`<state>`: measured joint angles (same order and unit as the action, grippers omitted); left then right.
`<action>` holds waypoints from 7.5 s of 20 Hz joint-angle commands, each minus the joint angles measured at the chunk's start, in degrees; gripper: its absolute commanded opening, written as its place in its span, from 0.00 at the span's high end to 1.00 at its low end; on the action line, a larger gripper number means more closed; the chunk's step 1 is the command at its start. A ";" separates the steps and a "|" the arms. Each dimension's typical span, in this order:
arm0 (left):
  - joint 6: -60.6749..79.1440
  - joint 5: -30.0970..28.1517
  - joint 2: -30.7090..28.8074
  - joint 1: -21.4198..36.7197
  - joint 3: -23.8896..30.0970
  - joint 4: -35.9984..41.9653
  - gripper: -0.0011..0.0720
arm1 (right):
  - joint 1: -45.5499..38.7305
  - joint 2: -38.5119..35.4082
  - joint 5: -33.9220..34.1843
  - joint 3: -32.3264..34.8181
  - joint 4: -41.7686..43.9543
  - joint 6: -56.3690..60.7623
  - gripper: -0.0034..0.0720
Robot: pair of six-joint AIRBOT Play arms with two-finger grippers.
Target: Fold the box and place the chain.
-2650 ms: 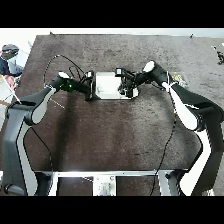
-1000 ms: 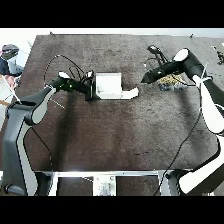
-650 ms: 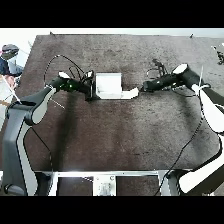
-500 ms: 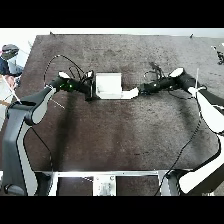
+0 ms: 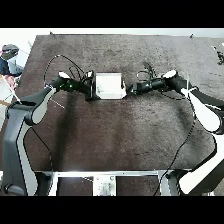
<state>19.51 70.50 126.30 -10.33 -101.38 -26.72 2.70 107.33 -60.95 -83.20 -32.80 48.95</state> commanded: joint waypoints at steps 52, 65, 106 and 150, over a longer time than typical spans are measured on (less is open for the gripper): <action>0.02 0.00 0.00 0.02 0.02 0.17 0.43 | 22.64 12.39 -12.74 -32.13 -60.11 59.34 0.51; 0.02 0.00 0.00 0.02 0.02 0.20 0.43 | 23.54 13.77 -12.35 -32.09 -60.22 60.81 0.51; 0.02 0.00 0.00 0.02 0.02 0.20 0.43 | 22.88 6.97 -14.51 -32.15 -58.47 57.05 0.41; 0.02 -0.04 0.00 0.02 0.02 0.17 0.43 | -9.68 11.65 -12.15 -31.30 -53.94 36.30 0.84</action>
<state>19.51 70.48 126.32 -10.28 -101.36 -26.52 -6.96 118.65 -73.47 -114.54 -87.24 85.43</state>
